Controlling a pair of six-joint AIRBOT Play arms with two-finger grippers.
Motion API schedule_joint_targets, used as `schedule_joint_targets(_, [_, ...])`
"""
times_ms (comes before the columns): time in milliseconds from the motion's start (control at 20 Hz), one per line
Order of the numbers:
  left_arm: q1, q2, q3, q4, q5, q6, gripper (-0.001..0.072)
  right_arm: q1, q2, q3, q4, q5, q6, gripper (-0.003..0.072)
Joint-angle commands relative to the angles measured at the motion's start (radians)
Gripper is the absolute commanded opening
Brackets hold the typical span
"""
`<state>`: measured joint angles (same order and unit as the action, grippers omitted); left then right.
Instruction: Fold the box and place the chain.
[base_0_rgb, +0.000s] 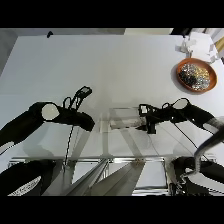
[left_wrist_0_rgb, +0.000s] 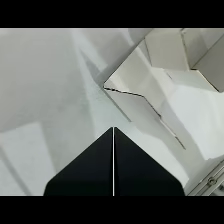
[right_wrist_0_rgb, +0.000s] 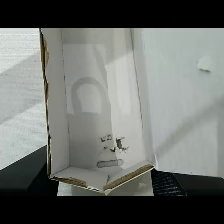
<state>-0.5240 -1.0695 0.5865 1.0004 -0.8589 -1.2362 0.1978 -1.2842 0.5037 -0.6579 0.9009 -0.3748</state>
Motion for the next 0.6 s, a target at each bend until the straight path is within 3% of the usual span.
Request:
schedule_joint_targets(0, [0.019, -0.058, -0.05, -0.145, 0.064, -0.028, 0.0, 0.0, 0.0, 0.001, 0.0, 0.0, 0.0, 0.0292])
schedule_joint_targets(150, [0.016, -0.164, -0.049, -0.269, 0.077, -0.028, 0.0, 0.0, 0.0, 0.001, 0.0, 0.0, 0.0, 0.0292])
schedule_joint_targets(300, [-0.003, -0.227, -0.049, -0.282, 0.079, -0.027, 0.0, 0.0, 0.0, 0.001, 0.0, 0.0, 0.0, 0.0292])
schedule_joint_targets(550, [-0.008, -0.204, -0.048, -0.322, 0.087, -0.001, 0.0, 0.0, 0.0, 0.001, 0.0, 0.0, 0.0, 0.0292])
